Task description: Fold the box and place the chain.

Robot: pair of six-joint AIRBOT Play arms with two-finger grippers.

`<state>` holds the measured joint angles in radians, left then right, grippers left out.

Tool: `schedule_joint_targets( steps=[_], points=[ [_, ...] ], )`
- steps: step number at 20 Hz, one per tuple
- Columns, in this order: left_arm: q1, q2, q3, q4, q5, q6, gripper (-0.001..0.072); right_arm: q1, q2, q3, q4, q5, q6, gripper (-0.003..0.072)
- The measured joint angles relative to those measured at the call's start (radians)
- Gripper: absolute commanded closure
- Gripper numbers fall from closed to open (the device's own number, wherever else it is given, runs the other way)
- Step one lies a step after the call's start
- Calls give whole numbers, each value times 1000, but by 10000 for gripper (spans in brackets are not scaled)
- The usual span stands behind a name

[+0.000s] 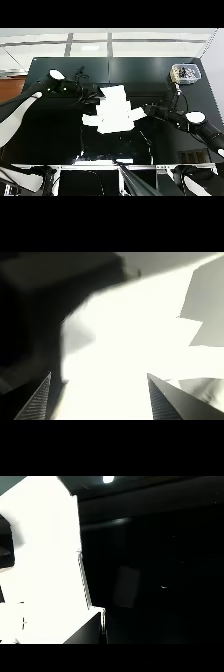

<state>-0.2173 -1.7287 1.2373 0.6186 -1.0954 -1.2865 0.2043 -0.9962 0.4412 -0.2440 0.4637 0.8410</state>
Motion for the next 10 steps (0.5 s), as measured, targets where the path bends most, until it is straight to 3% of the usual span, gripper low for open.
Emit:
schedule_joint_targets(
  steps=[3,5,7,10],
  points=[
    [0,-77,61,-20,-100,9,3,19,0,0,0,-23,0,669],
    [0,-100,79,-35,-157,41,50,24,0,0,0,-33,-1,668],
    [0,-112,89,-55,-225,98,253,27,0,0,0,-41,-1,669],
    [-3,-124,98,-67,-305,193,315,29,0,0,0,-42,-2,669]
  ],
)
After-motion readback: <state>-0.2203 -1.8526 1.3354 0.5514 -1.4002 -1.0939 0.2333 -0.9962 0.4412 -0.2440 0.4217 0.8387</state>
